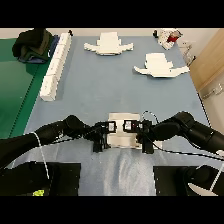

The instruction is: Fold the box.

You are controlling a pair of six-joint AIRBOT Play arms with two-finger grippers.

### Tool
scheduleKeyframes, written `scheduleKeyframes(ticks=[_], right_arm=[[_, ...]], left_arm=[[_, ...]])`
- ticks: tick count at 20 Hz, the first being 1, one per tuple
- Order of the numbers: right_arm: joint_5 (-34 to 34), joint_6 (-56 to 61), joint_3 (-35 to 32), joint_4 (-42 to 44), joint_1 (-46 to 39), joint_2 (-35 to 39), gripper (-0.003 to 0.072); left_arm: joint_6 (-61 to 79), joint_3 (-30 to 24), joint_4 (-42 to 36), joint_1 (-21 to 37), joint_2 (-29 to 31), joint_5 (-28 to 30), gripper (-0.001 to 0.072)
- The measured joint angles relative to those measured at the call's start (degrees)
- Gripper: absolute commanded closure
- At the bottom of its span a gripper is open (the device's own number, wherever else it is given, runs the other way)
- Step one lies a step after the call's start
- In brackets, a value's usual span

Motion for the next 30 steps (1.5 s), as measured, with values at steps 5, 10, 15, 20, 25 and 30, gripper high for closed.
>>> scheduleKeyframes(ticks=[5, 10, 15, 20, 25, 30], right_arm=[[0.4, -0.8, 0.0, 1.0, 0.0, -0.5, 0.0098], [0.5, -1.0, 0.0, 0.9, 0.0, -0.6, 0.0088], [-0.1, -0.8, 0.0, 0.2, 0.0, -0.5, 0.0395], [-5.7, 11.8, 0.0, -7.0, 0.0, 0.8, 0.0667], [-11.8, 34.7, 0.0, -19.8, -1.6, 5.4, 0.0679], [-17.1, 60.1, 0.0, -23.6, -12.8, 7.7, 0.0679]], left_arm=[[0.0, 0.0, 0.0, 0.0, 0.0, 0.0, 0.0113], [0.0, 0.0, 0.0, 0.0, 0.0, 0.0, 0.0112], [0.0, 0.0, 0.0, 0.0, 0.0, 0.0, 0.0113], [0.0, 0.0, 0.0, 0.0, 0.0, 0.0, 0.0112], [0.0, 0.0, 0.0, 0.0, 0.0, 0.0, 0.0112], [0.0, 0.0, 0.0, 0.0, 0.0, 0.0, 0.0113]])
